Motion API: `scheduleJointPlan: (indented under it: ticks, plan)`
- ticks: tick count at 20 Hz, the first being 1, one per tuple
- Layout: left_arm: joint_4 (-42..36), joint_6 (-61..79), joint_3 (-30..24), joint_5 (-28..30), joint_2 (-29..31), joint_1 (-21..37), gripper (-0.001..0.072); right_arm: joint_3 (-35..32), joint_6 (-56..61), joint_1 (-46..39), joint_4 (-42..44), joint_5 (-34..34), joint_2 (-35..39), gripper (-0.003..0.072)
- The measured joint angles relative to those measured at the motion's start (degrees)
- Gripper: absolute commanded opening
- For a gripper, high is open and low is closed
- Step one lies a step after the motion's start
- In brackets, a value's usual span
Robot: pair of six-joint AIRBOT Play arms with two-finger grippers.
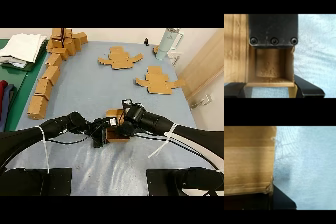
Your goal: Fold the box.
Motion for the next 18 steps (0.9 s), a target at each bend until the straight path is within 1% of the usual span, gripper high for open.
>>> scheduleJointPlan:
  ticks: [1,2,3,4,8,9,10,11,12,14,15,17,18]
  plan:
    - [0.0,0.0,0.0,0.0,0.0,0.0,0.0479,0.0,0.0,0.0,-0.2,0.0,-0.1,0.0083]
    - [0.1,0.2,0.0,0.0,0.0,0.0,0.0479,0.0,-0.4,0.0,-0.4,-0.1,-0.2,0.0368]
    - [0.1,0.2,0.0,0.0,0.0,0.0,0.0479,0.0,-0.5,0.1,-0.3,-0.3,-0.3,0.0565]
    - [0.1,0.2,0.0,0.0,0.0,0.0,0.0479,0.0,-0.5,0.1,-0.4,-0.7,-0.2,0.0602]
    - [0.1,0.2,0.0,0.0,0.0,0.0,0.0479,0.0,-0.3,0.1,0.4,-0.5,-0.2,0.0595]
    - [0.1,0.2,0.0,0.0,0.0,0.0,0.0479,0.0,-0.3,0.1,0.5,-0.4,-0.2,0.0529]
    - [0.1,0.2,0.0,0.0,0.0,0.0,0.0479,0.0,-0.3,0.1,0.5,-0.2,-0.2,0.0334]
    - [0.1,0.2,0.0,0.0,0.0,0.0,0.0479,0.0,-0.2,0.1,0.9,-0.1,-0.2,0.0068]
    - [0.1,0.1,0.0,0.0,0.0,0.0,0.0479,0.0,-0.2,0.1,0.8,-0.1,-0.2,0.0004]
    - [0.0,0.0,0.0,0.0,0.0,0.0,0.0479,0.1,0.2,0.0,0.7,-0.2,-0.2,0.0003]
    - [0.0,0.0,0.0,0.0,0.0,0.0,0.0479,0.1,0.1,0.0,0.7,-0.2,-0.2,0.0024]
    - [0.1,0.2,0.0,0.0,0.0,0.0,0.0479,0.0,-0.4,0.1,0.6,-0.2,-0.3,0.0448]
    - [0.1,0.2,0.0,0.0,0.0,0.0,0.0479,0.0,-0.4,0.1,0.7,-0.3,-0.3,0.0495]
